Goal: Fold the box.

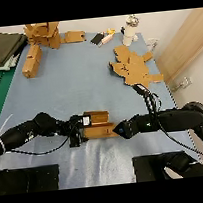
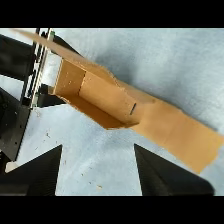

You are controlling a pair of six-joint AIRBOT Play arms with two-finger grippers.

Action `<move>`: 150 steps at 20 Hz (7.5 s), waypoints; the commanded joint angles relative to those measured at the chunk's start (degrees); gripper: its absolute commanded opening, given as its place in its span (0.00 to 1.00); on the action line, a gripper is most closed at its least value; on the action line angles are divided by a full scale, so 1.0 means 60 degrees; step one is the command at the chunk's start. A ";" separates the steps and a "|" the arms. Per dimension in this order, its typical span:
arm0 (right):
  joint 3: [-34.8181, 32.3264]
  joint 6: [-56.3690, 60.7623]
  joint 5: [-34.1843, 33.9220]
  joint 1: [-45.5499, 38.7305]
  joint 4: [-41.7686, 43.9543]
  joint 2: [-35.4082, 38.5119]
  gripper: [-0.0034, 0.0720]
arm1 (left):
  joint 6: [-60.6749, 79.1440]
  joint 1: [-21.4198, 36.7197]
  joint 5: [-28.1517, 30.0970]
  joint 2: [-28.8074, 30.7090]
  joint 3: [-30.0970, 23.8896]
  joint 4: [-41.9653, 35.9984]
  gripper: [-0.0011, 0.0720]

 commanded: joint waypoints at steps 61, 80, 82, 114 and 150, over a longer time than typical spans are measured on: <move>0.1574 -0.0470 0.0226 0.1625 -0.3399 -0.2098 0.05 | 0.0699 0.0240 0.0375 -0.0474 -0.0237 -0.0131 0.71; -0.1013 -0.7056 0.4707 0.2437 -0.3162 -0.3621 0.65 | 0.0699 0.0240 0.0379 -0.0470 -0.0237 -0.0131 0.71; -0.1013 -0.7053 0.4794 0.2437 -0.3322 -0.3617 0.65 | 0.0699 0.0240 0.0382 -0.0470 -0.0237 -0.0131 0.71; -0.1009 -1.0000 0.4328 0.2244 -0.2524 -0.3603 0.65 | 0.0699 0.0240 0.0379 -0.0474 -0.0237 -0.0131 0.71; -0.1020 -0.8200 0.3555 0.3195 -0.3417 -0.2889 0.37 | 0.0699 0.0240 0.0382 -0.0470 -0.0237 -0.0131 0.71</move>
